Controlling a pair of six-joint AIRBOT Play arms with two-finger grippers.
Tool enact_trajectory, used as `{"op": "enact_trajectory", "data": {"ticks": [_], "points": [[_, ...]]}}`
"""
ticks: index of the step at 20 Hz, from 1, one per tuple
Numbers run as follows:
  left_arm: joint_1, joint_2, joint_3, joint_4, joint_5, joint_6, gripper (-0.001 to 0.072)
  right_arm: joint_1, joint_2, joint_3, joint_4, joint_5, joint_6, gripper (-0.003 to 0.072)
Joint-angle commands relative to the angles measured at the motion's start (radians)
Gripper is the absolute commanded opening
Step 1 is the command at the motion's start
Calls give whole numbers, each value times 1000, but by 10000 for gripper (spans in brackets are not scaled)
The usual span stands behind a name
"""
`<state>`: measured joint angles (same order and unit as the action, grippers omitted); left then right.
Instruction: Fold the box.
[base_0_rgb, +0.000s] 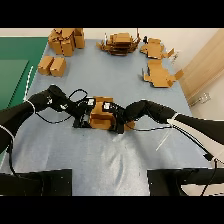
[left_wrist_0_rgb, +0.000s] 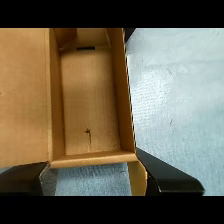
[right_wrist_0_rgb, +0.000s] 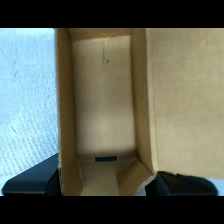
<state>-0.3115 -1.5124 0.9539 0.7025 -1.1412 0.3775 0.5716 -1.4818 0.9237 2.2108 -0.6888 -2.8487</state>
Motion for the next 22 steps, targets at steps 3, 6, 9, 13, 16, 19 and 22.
{"op": "enact_trajectory", "data": {"ticks": [3,6,9,13,16,19,22], "points": [[0,0,0,27,7,-4,296,-29,8,2,-18,-55,86,679],[0,0,0,28,6,-4,296,-53,37,2,-17,-111,104,708],[0,0,0,38,10,-4,296,-81,78,1,-17,-147,114,708],[0,0,0,51,21,-12,295,-131,126,2,18,-189,175,699],[0,0,0,58,24,-13,296,-131,171,2,75,-207,180,303],[0,-1,0,61,33,-47,295,-127,195,4,245,-183,186,8],[0,-1,0,61,32,-64,295,-109,187,38,295,-153,186,8]]}}
